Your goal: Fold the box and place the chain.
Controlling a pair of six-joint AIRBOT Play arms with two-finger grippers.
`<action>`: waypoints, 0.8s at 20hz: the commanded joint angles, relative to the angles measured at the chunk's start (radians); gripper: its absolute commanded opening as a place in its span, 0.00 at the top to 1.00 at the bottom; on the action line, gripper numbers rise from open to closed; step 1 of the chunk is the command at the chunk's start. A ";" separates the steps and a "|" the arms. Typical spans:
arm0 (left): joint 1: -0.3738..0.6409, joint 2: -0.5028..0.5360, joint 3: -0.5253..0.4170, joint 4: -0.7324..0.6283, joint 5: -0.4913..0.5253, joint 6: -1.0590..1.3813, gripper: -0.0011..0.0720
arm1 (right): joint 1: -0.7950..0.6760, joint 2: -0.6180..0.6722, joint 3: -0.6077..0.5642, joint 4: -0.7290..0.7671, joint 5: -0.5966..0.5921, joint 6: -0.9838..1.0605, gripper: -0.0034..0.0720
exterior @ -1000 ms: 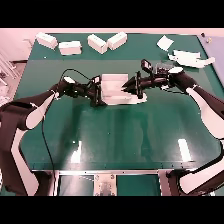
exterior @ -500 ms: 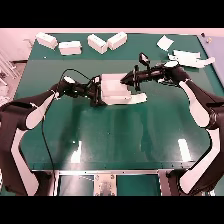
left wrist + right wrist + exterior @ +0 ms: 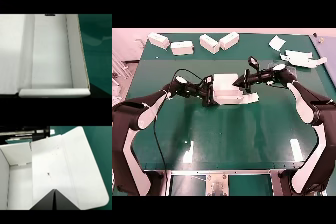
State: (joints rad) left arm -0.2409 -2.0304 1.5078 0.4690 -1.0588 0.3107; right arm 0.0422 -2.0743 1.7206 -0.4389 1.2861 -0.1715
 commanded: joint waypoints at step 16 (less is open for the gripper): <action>0.000 -0.001 0.000 -0.005 0.000 0.001 0.35 | -0.052 0.239 0.007 -0.102 0.107 0.220 0.95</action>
State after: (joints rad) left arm -0.2405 -2.0319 1.5078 0.4641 -1.0573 0.3111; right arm 0.0071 -1.9038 1.7294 -0.5049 1.3754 -0.0216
